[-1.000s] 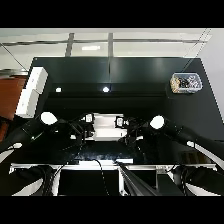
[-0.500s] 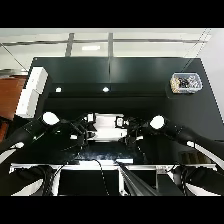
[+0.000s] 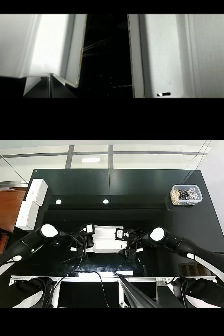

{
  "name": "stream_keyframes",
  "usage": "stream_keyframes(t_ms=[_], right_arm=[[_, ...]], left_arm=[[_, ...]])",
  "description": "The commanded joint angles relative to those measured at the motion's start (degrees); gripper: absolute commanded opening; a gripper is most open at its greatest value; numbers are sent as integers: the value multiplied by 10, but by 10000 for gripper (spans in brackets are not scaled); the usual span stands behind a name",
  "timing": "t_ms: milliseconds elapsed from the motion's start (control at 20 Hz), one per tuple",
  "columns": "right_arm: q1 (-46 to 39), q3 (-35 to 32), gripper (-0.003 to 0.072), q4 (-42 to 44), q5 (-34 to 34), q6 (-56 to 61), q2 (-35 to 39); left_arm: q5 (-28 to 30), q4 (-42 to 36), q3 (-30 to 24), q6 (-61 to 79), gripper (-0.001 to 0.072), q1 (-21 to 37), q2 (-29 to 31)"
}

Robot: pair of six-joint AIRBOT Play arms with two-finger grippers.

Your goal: Fold the box and place the chain.

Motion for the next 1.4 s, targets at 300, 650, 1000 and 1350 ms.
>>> stream_keyframes(t_ms=[300, 650, 1000, 1350], right_arm=[[0, 0, 406, 0, 0, 0, 0], [0, 0, 407, 0, 0, 0, 0], [0, 0, 407, 0, 0, 0, 0], [0, 0, 406, 0, 0, 0, 0]], left_arm=[[-154, 37, 0, -270, 30, 188, 144], [-170, 235, -40, -638, 30, 315, 142], [-139, 131, -60, -699, 31, 388, 92], [-114, -42, -71, -605, 29, 304, -30]])
